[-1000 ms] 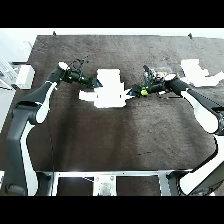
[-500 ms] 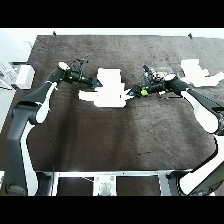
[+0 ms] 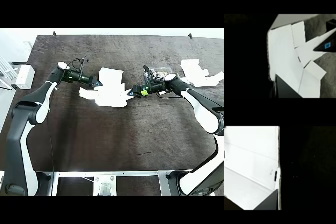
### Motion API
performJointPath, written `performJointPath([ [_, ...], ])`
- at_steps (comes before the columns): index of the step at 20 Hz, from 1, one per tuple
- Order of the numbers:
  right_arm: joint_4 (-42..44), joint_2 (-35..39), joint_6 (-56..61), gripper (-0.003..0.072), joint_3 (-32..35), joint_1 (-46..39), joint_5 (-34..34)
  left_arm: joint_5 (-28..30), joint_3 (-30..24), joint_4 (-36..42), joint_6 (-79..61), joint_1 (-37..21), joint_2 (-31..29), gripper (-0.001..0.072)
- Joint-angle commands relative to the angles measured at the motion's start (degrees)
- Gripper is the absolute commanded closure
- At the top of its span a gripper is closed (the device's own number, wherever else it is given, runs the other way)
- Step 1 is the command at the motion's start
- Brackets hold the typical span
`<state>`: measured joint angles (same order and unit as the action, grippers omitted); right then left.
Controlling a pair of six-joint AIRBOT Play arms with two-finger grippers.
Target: Fold the box and place the chain.
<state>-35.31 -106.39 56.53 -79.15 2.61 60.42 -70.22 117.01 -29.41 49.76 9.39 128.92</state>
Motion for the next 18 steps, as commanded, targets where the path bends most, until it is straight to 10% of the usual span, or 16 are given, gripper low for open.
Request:
performJointPath([
  [1,0.1,0.0,-2.2,0.0670,0.0,-0.3,0.3,-2.1,0.0,0.5,-6.5,0.0,0.0,0.0688],
  [10,0.1,6.3,-2.6,0.0669,0.0,-11.1,2.6,-8.5,-2.8,10.3,-38.2,0.0,0.0,0.0694],
  [12,0.2,7.5,-2.6,0.0506,0.0,-13.2,4.4,-8.9,-2.8,10.3,-41.3,0.0,0.0,0.0694],
  [18,0.3,7.7,-2.4,0.0398,1.5,-15.6,7.2,-12.7,-2.8,10.3,-45.9,0.0,0.0,0.0695],
])
